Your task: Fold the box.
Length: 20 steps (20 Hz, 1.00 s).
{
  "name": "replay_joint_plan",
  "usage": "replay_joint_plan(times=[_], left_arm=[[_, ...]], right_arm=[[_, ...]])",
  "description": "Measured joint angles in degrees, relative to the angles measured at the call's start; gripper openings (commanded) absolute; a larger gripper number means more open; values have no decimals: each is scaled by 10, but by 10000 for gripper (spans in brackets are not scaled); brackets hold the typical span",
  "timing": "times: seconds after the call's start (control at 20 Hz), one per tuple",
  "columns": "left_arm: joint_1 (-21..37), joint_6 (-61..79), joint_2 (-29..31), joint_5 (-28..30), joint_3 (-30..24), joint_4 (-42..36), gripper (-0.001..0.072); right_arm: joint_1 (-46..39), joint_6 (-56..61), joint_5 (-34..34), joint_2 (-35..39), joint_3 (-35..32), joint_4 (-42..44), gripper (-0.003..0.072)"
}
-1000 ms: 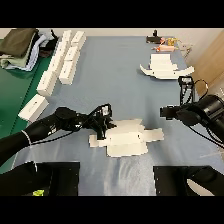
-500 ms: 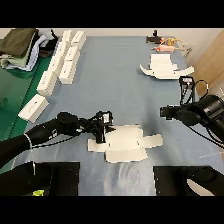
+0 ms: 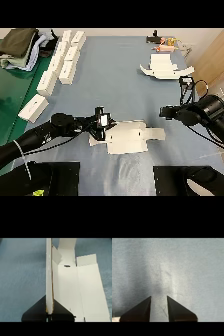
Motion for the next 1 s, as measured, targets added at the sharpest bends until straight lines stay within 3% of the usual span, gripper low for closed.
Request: replay_joint_plan(times=[0.35,1.0], left_arm=[[-70,21,17,63,-43,-14,10],[-87,-2,-3,77,-59,-14,16]], right_arm=[[0,8,0,0,0,6,315],[0,8,0,0,0,15,315]])
